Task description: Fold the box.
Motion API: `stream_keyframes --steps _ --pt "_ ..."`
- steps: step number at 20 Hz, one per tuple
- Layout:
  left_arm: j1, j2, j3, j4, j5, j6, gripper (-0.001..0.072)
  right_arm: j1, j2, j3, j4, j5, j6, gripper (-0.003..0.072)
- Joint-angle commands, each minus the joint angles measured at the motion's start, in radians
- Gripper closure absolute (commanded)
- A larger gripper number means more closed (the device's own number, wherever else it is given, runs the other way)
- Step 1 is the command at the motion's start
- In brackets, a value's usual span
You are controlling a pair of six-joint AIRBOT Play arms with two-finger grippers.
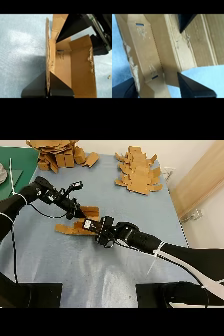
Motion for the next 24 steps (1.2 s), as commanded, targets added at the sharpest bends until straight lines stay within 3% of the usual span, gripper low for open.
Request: stream_keyframes --steps 1,10,24 --pt "0.0 0.0 0.0 0.0 -0.001 0.0 0.0696 0.016 0.0 0.001 0.01 0.007 0.0 -0.0009" --pt "0.0 0.0 0.0 0.0 -0.001 0.0 0.0696 0.038 0.068 0.0 0.014 0.102 0.0 -0.0009" --pt "0.0 0.0 0.0 0.0 -0.001 0.0 0.0696 -0.004 0.034 0.0 -0.017 0.015 0.0 -0.0009"
